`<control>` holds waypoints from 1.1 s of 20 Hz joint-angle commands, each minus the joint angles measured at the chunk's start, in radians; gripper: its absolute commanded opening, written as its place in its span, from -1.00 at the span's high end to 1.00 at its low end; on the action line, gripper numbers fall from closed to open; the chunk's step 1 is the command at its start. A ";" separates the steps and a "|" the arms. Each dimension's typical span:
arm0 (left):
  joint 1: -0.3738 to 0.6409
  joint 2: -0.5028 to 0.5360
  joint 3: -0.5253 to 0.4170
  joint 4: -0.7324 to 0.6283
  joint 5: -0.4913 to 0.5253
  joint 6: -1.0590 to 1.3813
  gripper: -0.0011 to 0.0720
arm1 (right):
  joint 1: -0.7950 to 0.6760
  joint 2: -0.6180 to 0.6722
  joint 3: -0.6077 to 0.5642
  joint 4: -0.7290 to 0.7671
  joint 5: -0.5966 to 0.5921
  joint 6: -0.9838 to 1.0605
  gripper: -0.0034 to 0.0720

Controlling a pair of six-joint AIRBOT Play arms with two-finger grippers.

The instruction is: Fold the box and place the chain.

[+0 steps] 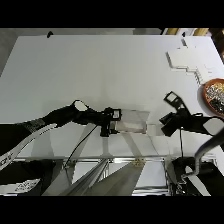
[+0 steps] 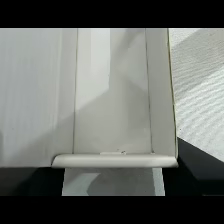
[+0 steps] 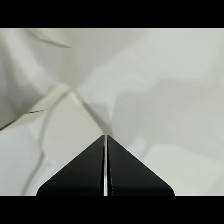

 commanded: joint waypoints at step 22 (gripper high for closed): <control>0.000 0.000 0.000 0.001 0.000 0.000 -0.10 | -0.187 -0.296 -0.069 0.410 0.146 0.146 0.53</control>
